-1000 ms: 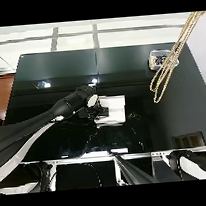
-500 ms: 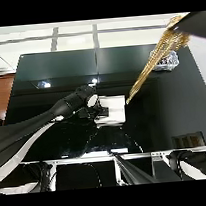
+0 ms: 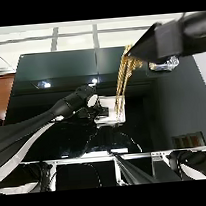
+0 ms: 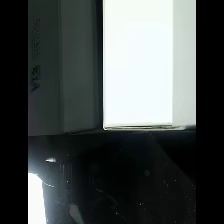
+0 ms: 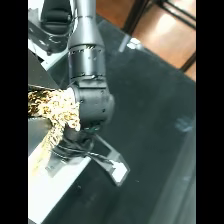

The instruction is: Fold the box and place the chain.

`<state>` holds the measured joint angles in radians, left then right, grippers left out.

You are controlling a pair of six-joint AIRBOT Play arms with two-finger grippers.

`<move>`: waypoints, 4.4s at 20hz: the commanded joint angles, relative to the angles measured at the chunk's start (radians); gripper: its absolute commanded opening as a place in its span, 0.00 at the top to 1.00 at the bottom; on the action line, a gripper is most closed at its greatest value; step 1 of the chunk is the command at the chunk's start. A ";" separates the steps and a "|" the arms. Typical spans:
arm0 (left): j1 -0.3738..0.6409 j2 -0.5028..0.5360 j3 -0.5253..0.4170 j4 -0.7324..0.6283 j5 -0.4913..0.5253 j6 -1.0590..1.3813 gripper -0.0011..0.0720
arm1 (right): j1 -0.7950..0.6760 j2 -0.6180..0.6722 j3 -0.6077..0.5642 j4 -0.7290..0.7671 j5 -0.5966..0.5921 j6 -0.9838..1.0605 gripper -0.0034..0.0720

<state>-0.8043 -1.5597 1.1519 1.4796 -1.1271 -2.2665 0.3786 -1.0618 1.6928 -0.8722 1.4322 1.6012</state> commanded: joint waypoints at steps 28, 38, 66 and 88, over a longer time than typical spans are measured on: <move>0.001 -0.009 0.000 -0.005 0.008 -0.003 0.95 | -0.103 0.003 -0.771 -0.154 -0.270 -0.059 0.46; 0.033 0.356 -0.039 0.256 -0.151 0.155 0.02 | -0.110 0.003 -0.772 -0.185 -0.273 -0.099 0.46; 0.404 0.205 -0.454 -0.912 0.255 2.556 0.01 | -0.102 0.002 -0.772 -0.172 -0.315 -0.087 0.46; 0.323 0.165 -0.437 -0.939 0.289 2.551 0.44 | -0.008 -0.124 -0.754 -0.069 -0.408 -1.022 0.02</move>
<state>-0.4808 -1.3937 0.7139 0.5415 -0.8387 0.2844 0.3546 -1.1881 0.9241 -0.9619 0.9051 0.9344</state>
